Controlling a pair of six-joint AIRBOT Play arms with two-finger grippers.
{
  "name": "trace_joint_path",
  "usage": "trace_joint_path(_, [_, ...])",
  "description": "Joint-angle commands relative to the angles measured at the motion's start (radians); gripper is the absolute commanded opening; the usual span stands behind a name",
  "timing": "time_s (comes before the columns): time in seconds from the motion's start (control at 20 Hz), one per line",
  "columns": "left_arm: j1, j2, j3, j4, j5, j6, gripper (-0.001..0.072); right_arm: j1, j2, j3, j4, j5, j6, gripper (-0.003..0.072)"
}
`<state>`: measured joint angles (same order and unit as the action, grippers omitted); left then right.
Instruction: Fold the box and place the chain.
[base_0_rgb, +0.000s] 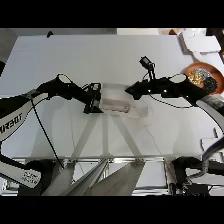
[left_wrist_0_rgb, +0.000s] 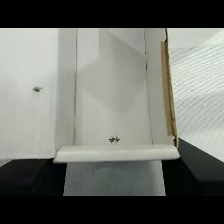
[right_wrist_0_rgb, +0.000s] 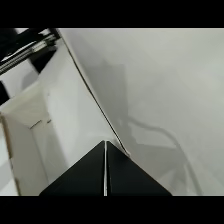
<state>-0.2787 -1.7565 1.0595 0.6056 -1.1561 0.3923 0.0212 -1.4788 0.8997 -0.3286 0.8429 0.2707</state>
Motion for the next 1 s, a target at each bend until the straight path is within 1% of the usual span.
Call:
trace_joint_path(0.0, [0.0, 0.0, 0.0, 0.0, 0.0, 0.0, 0.0255, -0.045, -0.062, 0.013, 0.052, 0.008, 0.014, 0.0004])
trace_joint_path(0.25, [0.0, 0.0, 0.0, 0.0, 0.0, 0.0, 0.0255, -0.035, -0.073, 0.013, 0.014, 0.018, 0.013, 0.0005])
trace_joint_path(0.45, [0.0, 0.0, 0.0, 0.0, 0.0, 0.0, 0.0255, -0.009, -0.074, 0.012, -0.144, 0.016, 0.019, 0.0009])
trace_joint_path(0.55, [0.0, 0.0, 0.0, 0.0, 0.0, 0.0, 0.0255, -0.007, -0.074, 0.012, -0.185, 0.016, 0.034, 0.0009])
trace_joint_path(0.7, [0.0, 0.0, 0.0, 0.0, 0.0, 0.0, 0.0255, -0.007, -0.068, 0.013, -0.182, 0.015, 0.041, 0.0009])
trace_joint_path(0.8, [0.0, 0.0, 0.0, 0.0, 0.0, 0.0, 0.0255, -0.007, -0.036, 0.013, -0.182, 0.026, 0.043, 0.0009])
trace_joint_path(0.95, [0.0, 0.0, 0.0, 0.0, 0.0, 0.0, 0.0255, -0.043, 0.057, 0.013, -0.182, 0.085, 0.043, 0.001])
